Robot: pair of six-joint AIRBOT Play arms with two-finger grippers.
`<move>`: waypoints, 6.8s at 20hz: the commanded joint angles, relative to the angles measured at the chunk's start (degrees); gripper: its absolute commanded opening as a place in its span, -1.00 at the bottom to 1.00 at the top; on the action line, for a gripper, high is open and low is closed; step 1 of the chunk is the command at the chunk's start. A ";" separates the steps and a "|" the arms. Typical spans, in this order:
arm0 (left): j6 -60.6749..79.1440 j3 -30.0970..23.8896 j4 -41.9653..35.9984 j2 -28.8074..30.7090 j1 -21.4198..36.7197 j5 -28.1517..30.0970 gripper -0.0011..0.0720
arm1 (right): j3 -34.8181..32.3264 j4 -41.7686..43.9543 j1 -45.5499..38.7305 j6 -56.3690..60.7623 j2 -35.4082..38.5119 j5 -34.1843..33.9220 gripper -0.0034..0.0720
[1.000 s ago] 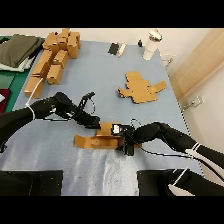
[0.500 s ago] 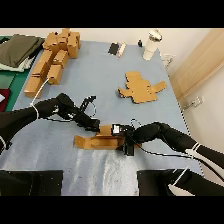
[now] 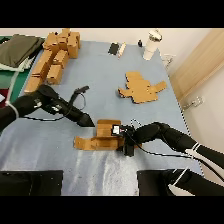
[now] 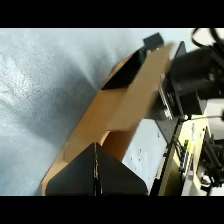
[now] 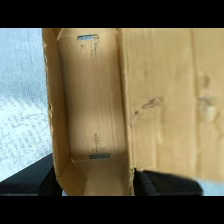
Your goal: Fold the box.
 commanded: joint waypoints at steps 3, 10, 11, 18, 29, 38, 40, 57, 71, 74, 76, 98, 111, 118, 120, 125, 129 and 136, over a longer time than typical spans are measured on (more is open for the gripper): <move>12.22 -0.37 2.19 9.20 1.90 -0.74 -0.95 | 0.04 0.02 0.04 0.04 -0.04 0.09 0.42; 25.68 -7.58 9.33 19.74 -6.62 11.76 -0.94 | 0.04 0.02 0.04 0.04 -0.04 0.09 0.42; 30.38 -10.88 8.20 20.50 -6.05 13.97 -0.90 | 0.04 0.02 0.04 0.04 -0.04 0.04 0.42; 49.79 -24.61 6.23 20.59 -7.19 24.92 0.90 | 0.04 -0.24 0.02 0.04 -0.04 0.04 0.42; 54.47 -24.87 -2.84 14.67 -14.25 26.01 0.22 | 0.04 -0.24 0.02 0.04 -0.04 0.04 0.42; 54.66 -24.87 -6.23 13.20 -15.39 29.20 -0.40 | 0.04 -0.26 0.04 0.04 -0.04 0.04 0.42; 54.71 -24.87 -6.47 12.22 -16.41 29.77 -0.40 | 0.04 -0.26 0.02 0.04 -0.04 0.04 0.42; 62.31 -24.87 -14.73 10.64 -20.90 34.05 0.64 | 0.04 -0.39 0.04 0.04 -0.04 0.04 0.42; 26.21 -24.63 14.01 22.05 -19.43 33.81 -0.94 | 0.04 -0.39 0.02 0.04 -0.04 0.04 0.42; -1.60 -24.63 26.47 34.88 -16.46 29.70 -0.94 | 0.04 -0.39 0.02 0.04 -0.04 0.04 0.42; -29.24 -24.65 37.22 42.99 -12.37 27.80 -0.94 | 0.04 -0.39 0.04 0.04 -0.04 0.04 0.42; -39.52 -31.34 8.90 24.44 -18.97 36.74 -0.95 | 0.04 -0.39 0.02 0.04 -0.04 0.04 0.42; -38.71 -23.76 9.84 24.76 -18.40 28.72 -0.93 | 0.04 -0.42 0.04 0.04 -0.04 0.04 0.42; -38.73 -23.21 8.50 23.23 -18.51 27.91 -0.93 | 0.04 -0.39 0.04 0.04 -0.04 0.04 0.42; -38.73 -23.21 8.52 22.69 -18.51 27.96 -0.63 | 0.04 -0.39 0.02 0.04 -0.04 0.04 0.42; -38.82 -23.21 8.55 22.49 -18.38 27.85 -0.02 | 0.04 -0.39 0.02 0.04 -0.04 0.04 0.42; -38.99 -23.21 8.83 22.51 -18.38 27.69 -0.02 | 0.04 -0.42 0.04 0.04 -0.04 0.04 0.42; -39.91 -22.47 7.69 22.51 -13.49 23.61 -0.01 | 0.04 -0.39 0.02 0.04 -0.04 0.04 0.42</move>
